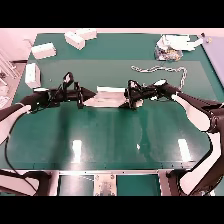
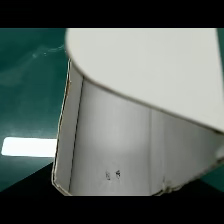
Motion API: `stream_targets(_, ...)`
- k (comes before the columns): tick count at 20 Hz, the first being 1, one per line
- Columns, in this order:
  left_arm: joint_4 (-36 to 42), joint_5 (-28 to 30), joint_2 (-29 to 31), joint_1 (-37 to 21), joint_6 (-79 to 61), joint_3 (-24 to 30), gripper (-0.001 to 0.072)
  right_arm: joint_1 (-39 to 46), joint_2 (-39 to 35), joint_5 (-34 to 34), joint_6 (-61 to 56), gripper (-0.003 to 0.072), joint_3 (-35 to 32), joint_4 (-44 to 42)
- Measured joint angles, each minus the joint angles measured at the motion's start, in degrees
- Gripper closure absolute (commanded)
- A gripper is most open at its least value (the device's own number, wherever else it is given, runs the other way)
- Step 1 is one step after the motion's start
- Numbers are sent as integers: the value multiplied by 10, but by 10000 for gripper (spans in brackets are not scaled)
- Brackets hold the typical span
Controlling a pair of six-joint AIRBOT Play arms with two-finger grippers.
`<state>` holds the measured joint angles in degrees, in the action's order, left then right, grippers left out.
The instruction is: Fold the box and place the chain.
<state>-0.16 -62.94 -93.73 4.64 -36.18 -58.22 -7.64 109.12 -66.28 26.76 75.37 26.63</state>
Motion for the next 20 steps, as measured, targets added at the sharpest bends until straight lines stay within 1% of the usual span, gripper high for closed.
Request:
stream_targets(5,-8,-14,-62,0,47,-94,693,0,0,0,0,113,0,0)
stream_targets(7,-14,-22,-79,3,65,-117,692,0,0,0,0,113,0,0)
stream_targets(11,-45,-18,-96,21,83,-136,692,0,0,0,0,113,0,0)
stream_targets(15,-63,17,-101,35,89,-147,692,0,0,0,0,113,0,0)
stream_targets(17,-68,39,-102,38,89,-159,692,0,0,0,0,112,0,0)
stream_targets(20,-69,57,-104,40,89,-179,692,0,0,0,0,113,0,0)
